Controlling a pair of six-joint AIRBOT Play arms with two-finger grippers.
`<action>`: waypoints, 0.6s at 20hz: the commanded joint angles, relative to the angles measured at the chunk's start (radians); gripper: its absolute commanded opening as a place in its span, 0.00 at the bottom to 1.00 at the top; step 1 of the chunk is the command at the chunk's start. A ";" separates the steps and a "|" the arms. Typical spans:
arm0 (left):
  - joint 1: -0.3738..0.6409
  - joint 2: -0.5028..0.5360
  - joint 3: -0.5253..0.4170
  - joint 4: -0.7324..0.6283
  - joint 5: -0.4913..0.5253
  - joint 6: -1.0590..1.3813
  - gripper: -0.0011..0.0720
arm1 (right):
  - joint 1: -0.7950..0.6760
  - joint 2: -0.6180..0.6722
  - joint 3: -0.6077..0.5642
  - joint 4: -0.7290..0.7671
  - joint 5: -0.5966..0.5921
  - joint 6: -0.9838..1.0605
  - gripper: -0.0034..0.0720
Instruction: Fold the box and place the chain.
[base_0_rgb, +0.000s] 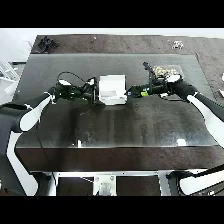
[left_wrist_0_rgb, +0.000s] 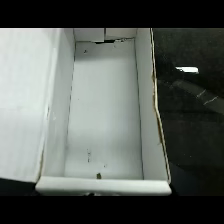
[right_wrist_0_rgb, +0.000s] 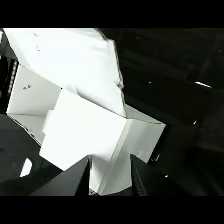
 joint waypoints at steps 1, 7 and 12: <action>0.000 0.000 0.000 0.000 0.000 0.000 0.50 | 0.005 -0.002 0.001 0.000 -0.011 0.000 0.46; -0.001 0.000 0.000 0.000 -0.001 0.000 0.50 | 0.034 -0.002 0.040 -0.131 -0.011 0.110 0.46; 0.000 0.000 0.000 0.000 0.000 -0.003 0.50 | 0.095 -0.002 0.113 -0.316 0.013 0.275 0.46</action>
